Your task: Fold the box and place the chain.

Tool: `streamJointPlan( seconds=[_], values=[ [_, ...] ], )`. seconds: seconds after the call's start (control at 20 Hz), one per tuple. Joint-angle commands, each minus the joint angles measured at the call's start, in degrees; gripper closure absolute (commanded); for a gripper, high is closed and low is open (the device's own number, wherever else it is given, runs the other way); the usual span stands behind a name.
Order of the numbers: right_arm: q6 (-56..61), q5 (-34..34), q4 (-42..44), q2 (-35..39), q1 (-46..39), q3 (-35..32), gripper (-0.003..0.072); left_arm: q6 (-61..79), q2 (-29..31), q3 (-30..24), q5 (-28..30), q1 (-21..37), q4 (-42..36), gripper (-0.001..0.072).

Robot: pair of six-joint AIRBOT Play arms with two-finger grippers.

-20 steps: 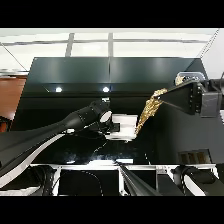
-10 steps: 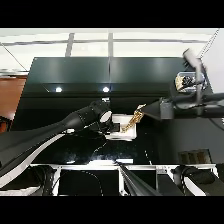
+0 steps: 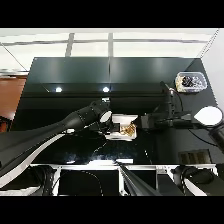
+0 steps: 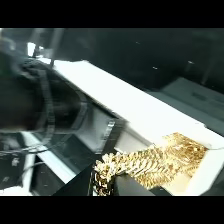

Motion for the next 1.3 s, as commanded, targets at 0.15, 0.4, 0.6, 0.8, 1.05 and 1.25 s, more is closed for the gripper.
streamJointPlan(
  seconds=[0.15, 0.4, 0.6, 0.8, 1.05, 1.25],
  values=[
    [0.48, -3.06, -1.49, -4.44, 3.19, -0.92, 0.0368, 0.0, -0.04, 0.0, 0.02, 0.02, -0.02, 0.0683],
    [0.44, 10.14, -10.36, -2.43, -9.42, 3.26, 0.0368, 0.0, -0.07, 0.0, 0.68, 0.02, 0.0, 0.0683],
    [1.62, 10.4, -29.97, 2.95, -21.29, 3.69, 0.0369, 0.0, -0.48, 0.0, 2.95, 0.02, 0.02, 0.0683],
    [2.56, 4.61, -36.72, 3.17, -25.38, 3.65, 0.0369, 0.0, -2.14, 0.0, 3.43, 0.02, -0.09, 0.0683],
    [2.47, 2.73, -34.6, 3.15, -25.27, 3.65, 0.0369, -0.07, -1.25, 0.04, 3.26, 0.02, -1.7, 0.0433],
    [2.49, 2.49, -34.53, 3.15, -25.27, 3.65, 0.0369, -1.27, 2.99, 1.9, 2.78, 0.0, 1.75, 0.0279]
  ],
)
